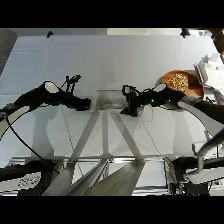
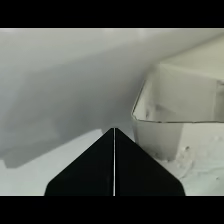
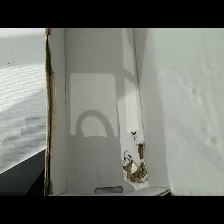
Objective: Fold the box and place the chain.
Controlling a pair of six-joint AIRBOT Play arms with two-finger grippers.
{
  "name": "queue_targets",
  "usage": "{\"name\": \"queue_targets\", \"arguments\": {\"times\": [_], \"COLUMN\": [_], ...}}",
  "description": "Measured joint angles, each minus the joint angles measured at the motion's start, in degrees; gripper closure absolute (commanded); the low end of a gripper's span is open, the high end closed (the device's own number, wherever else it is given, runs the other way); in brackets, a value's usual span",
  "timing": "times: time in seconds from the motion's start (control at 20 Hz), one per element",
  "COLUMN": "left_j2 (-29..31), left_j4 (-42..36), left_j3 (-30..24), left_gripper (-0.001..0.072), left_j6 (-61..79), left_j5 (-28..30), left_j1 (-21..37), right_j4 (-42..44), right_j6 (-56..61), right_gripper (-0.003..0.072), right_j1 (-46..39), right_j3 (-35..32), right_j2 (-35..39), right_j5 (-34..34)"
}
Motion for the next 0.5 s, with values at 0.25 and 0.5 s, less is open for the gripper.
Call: {"name": "queue_targets", "arguments": {"times": [0.25, 0.5], "left_j2": [0.94, 2.49], "left_j4": [-4.96, -7.96], "left_j3": [0.0, 0.0], "left_gripper": [0.0691, 0.0472], "left_j6": [2.03, 2.71], "left_j5": [-1.57, -2.23], "left_j1": [0.02, 0.02], "right_j4": [0.0, 0.02], "right_j6": [0.0, 0.0], "right_gripper": [0.0356, 0.0356], "right_j1": [0.0, 0.0], "right_j3": [0.0, 0.0], "right_j2": [0.0, 0.0], "right_j5": [0.0, 0.0]}}
